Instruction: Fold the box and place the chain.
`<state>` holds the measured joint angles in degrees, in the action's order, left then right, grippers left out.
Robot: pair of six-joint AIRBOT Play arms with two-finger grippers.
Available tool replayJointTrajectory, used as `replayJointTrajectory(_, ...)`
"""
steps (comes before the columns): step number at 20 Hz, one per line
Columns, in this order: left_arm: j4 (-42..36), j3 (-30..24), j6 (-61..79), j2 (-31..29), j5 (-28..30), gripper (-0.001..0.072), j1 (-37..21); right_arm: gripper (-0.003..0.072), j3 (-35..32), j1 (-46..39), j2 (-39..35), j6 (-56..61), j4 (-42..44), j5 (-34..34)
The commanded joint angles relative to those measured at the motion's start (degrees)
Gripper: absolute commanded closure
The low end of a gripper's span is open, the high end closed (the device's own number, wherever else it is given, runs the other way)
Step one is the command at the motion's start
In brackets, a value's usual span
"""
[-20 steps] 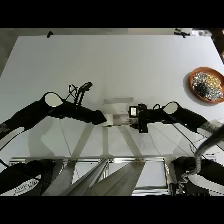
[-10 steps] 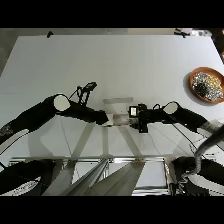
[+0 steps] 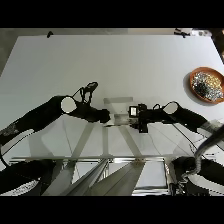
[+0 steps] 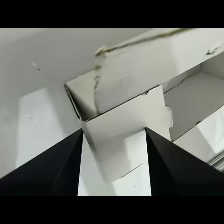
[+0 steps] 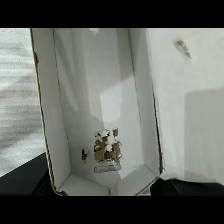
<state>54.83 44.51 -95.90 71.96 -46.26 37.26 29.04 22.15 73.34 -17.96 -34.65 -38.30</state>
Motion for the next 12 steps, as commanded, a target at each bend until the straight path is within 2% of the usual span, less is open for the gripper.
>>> replayJointTrajectory(1,4.09,3.06,-6.62,1.36,-0.02,0.0300,2.03,0.0275,0.04,-0.02,0.00,-0.02,-0.02,0.00)
replayJointTrajectory(4,12.09,5.11,-12.68,2.89,-4.85,0.0300,3.21,0.0275,0.04,-0.02,0.00,-0.04,-0.04,-0.02)
replayJointTrajectory(11,14.51,5.11,-17.38,3.32,-5.77,0.0303,3.21,0.0275,0.04,-0.02,0.00,-0.04,-0.02,-0.02)
replayJointTrajectory(12,14.71,5.11,-18.08,3.32,-5.75,0.0322,3.23,0.0275,0.04,-0.02,0.00,-0.02,-0.02,-0.02)
